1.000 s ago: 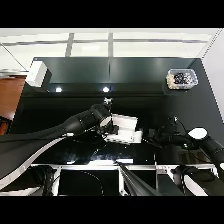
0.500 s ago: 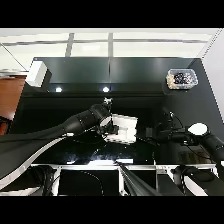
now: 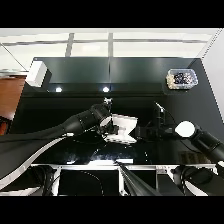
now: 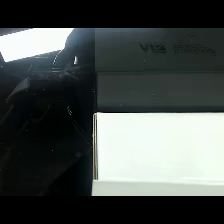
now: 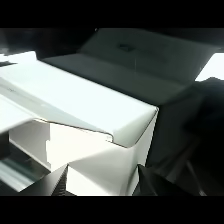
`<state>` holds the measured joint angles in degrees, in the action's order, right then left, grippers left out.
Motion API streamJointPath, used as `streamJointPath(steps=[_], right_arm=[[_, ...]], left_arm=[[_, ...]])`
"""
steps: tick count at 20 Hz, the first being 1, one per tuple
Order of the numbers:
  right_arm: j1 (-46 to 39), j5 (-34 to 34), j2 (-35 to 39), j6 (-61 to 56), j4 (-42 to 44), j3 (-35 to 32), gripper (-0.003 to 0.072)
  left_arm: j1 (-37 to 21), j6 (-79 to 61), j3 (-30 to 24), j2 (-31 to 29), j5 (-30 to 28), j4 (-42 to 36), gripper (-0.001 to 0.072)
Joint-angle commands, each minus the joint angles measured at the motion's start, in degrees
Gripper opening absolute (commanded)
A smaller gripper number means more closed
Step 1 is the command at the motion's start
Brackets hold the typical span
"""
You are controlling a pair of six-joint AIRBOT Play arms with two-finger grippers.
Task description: Fold the box and place the chain.
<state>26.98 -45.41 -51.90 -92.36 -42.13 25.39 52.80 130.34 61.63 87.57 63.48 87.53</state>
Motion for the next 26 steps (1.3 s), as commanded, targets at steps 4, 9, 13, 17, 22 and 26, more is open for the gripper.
streamJointPath(steps=[4, 9, 13, 17, 22, 26], right_arm=[[6.7, 1.7, -5.1, -10.9, -8.6, 4.6, 0.0471], [8.0, 0.5, -9.4, -18.3, -15.4, 8.5, 0.047], [9.1, -4.8, -11.2, -24.0, -22.9, 11.6, 0.047], [14.5, -8.5, -13.6, -31.6, -31.1, 16.0, 0.047], [20.4, -13.3, -18.7, -41.0, -38.3, 21.9, 0.0337], [20.9, -13.7, -19.4, -47.3, -40.1, 22.3, 0.0299]], left_arm=[[0.0, 0.0, 0.0, 0.0, 0.1, 0.0, 0.0033], [0.0, 0.0, 0.0, 0.0, 0.0, 0.0, 0.0032], [0.0, 0.0, 0.0, 0.0, 0.0, 0.0, 0.0033], [0.0, 0.0, 0.0, 0.0, 0.0, 0.0, 0.0033], [0.0, 0.0, 0.0, 0.0, 0.0, 0.0, 0.0033], [0.0, 0.0, 0.0, 0.0, 0.1, 0.0, 0.0033]])
